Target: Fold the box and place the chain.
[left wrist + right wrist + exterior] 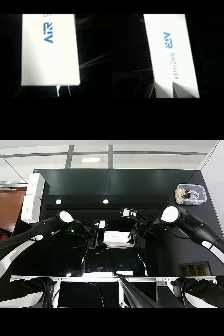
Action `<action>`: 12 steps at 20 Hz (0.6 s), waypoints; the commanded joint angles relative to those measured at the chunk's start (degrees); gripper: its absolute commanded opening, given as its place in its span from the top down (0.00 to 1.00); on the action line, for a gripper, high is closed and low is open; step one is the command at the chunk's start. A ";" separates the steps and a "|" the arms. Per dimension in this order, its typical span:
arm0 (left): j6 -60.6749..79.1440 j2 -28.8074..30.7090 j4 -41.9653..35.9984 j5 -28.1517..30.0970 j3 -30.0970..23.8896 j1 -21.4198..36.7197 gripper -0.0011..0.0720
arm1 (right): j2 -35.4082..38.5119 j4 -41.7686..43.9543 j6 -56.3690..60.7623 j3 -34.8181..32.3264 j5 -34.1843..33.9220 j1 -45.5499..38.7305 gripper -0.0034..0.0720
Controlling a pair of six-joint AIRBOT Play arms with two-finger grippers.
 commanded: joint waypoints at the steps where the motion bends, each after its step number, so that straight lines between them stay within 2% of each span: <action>1: -0.09 -0.02 -0.02 0.02 0.00 0.00 0.37 | 0.92 4.50 3.26 1.16 2.40 -1.29 0.59; 2: -0.09 -0.02 -0.02 0.04 0.00 0.00 0.37 | 2.01 5.42 6.16 2.10 4.24 -2.36 0.63; 4: -0.09 -0.02 -0.02 0.04 0.00 0.00 0.37 | 4.44 5.35 14.05 2.69 8.24 -5.44 0.92; 6: -0.09 -0.02 -0.02 0.04 0.00 0.00 0.37 | 4.83 5.70 26.56 1.77 11.65 -8.63 0.94; 7: -0.20 -0.02 -0.04 0.11 0.00 0.00 0.37 | 4.81 8.28 28.70 -0.13 11.23 -8.81 0.94; 8: -0.24 -0.02 -0.09 0.17 0.00 0.00 0.37 | 4.81 12.74 28.59 -2.49 9.20 -8.37 0.94; 11: -0.24 -0.02 -0.09 0.02 0.00 0.00 0.37 | 3.96 30.82 28.57 -9.51 -2.97 -7.98 0.94; 12: -0.24 -0.02 -0.07 0.04 0.00 0.00 0.37 | 3.41 32.57 28.59 -10.84 -6.95 -7.87 0.94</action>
